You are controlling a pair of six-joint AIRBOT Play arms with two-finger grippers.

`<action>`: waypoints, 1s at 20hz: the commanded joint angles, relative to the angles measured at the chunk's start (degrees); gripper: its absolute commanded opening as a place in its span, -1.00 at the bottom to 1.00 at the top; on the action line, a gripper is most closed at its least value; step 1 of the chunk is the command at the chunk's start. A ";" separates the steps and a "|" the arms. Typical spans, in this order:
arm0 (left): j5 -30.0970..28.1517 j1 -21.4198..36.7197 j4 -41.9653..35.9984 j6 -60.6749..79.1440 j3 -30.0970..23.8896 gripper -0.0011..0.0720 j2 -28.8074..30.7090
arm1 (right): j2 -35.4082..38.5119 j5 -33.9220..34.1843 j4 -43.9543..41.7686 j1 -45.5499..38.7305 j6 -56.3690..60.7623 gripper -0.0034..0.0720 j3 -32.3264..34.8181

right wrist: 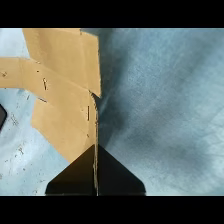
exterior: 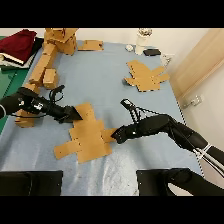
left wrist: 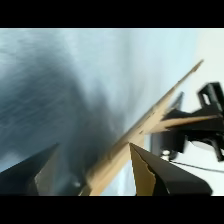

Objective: Fold the box.

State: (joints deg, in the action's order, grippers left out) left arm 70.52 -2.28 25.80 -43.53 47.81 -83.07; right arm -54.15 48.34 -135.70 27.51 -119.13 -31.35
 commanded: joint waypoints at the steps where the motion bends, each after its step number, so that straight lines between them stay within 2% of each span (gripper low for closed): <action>1: 8.15 0.13 -9.53 12.28 0.22 0.27 -3.02 | 0.13 0.13 1.38 0.35 2.62 -0.91 0.04; 2: 9.11 0.13 -9.44 14.34 0.22 -0.01 -3.02 | 0.13 0.13 1.38 0.35 2.78 -0.91 0.04; 5: 10.08 0.11 -8.87 15.26 0.20 0.01 -3.43 | 0.13 0.11 1.38 0.35 2.84 -0.91 0.04; 9: 15.23 0.11 -8.79 15.26 -0.04 0.01 -4.81 | 0.13 -0.76 1.81 0.35 3.67 -0.91 0.04; 13: 15.15 0.11 -8.39 15.26 -0.76 -0.01 -6.97 | 0.13 -0.92 1.79 0.35 3.82 -0.91 0.00; 15: 15.39 0.11 -8.44 16.44 -0.81 -0.75 -7.72 | 0.13 -0.92 1.79 0.35 3.85 -0.91 0.00; 20: 15.58 0.15 -8.50 16.98 -0.81 -0.73 -7.78 | 0.13 -0.98 1.81 0.35 3.82 -0.91 0.00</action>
